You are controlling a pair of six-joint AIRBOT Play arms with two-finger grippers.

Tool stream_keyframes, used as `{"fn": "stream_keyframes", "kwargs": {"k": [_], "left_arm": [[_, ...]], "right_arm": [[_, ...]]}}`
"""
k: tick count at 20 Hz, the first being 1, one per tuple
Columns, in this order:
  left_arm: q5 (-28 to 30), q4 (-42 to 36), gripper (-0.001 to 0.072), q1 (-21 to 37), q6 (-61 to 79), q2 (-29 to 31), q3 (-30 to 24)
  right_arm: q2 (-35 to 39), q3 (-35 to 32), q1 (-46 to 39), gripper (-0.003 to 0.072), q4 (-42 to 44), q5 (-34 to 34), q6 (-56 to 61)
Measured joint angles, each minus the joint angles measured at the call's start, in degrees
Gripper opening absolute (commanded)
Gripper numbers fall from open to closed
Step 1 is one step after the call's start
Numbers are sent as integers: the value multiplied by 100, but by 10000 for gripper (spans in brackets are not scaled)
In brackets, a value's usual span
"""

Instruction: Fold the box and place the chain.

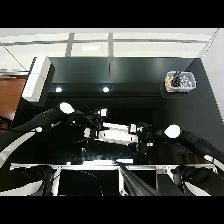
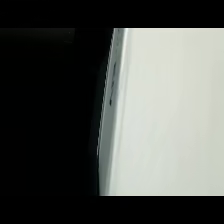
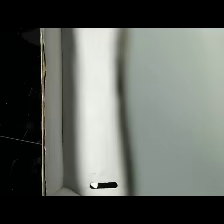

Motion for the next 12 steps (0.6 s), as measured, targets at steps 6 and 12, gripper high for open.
{"fn": "stream_keyframes", "kwargs": {"k": [6,12], "left_arm": [[-37,26,24,15,-114,0,0],[-90,59,24,118,-175,13,0]], "right_arm": [[0,0,0,515,-22,-15,26],[-2,0,0,514,-20,-42,42]]}}
